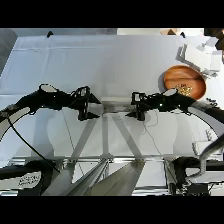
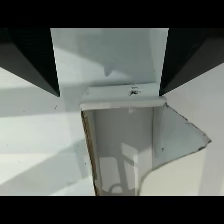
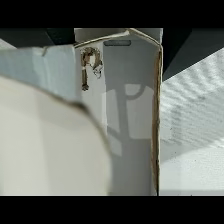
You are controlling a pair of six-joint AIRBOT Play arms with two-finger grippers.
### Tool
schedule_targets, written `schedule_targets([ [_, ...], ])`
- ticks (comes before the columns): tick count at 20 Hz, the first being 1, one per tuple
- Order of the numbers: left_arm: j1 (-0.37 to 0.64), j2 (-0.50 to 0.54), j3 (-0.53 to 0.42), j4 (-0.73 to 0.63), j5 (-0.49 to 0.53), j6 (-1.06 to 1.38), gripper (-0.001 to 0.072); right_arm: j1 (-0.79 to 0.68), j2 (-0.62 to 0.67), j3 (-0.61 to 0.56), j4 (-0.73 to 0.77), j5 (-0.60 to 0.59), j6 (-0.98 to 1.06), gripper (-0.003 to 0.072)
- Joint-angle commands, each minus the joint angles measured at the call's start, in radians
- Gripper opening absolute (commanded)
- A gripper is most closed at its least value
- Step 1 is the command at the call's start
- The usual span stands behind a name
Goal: Fold the box and place the chain.
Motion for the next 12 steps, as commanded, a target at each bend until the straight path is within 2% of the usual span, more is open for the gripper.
schedule_targets([
  [1,0.002,-0.020,0.000,-0.030,-0.019,0.042,0.0704,0.001,0.000,0.001,0.000,0.002,0.000,0.0398],
  [12,0.035,-0.005,0.000,-0.029,-0.022,0.039,0.0703,0.001,0.000,0.001,0.000,0.002,0.000,0.0398],
])
